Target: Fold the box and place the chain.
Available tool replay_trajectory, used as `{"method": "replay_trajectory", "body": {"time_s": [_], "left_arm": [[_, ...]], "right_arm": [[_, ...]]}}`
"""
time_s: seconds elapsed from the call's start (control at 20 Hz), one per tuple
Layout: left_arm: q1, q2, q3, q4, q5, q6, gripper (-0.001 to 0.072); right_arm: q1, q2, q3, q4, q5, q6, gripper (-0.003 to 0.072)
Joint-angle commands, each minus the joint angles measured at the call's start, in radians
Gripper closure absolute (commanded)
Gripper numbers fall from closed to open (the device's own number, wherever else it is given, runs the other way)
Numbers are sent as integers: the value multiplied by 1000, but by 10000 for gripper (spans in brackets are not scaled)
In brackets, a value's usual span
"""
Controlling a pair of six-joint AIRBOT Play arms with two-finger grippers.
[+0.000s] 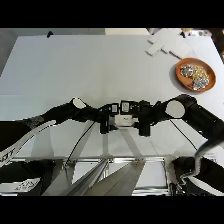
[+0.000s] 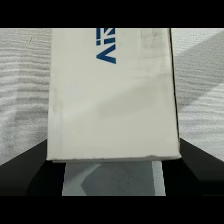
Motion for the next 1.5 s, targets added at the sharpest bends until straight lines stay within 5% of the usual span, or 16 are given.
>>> {"method": "replay_trajectory", "body": {"time_s": [0.0,0.3,0.65,1.05,1.45], "left_arm": [[0,1,0,0,0,-1,611],[0,1,0,0,0,-1,611],[0,1,0,0,0,-1,611],[0,1,0,0,0,-1,611],[0,1,0,0,0,-1,611]], "right_arm": [[-9,56,0,19,-6,0,352],[-205,65,126,304,124,-7,671],[-215,-74,81,508,187,-112,668],[-216,-78,-151,602,55,-225,668],[-216,-79,-165,597,-20,-221,668]]}}
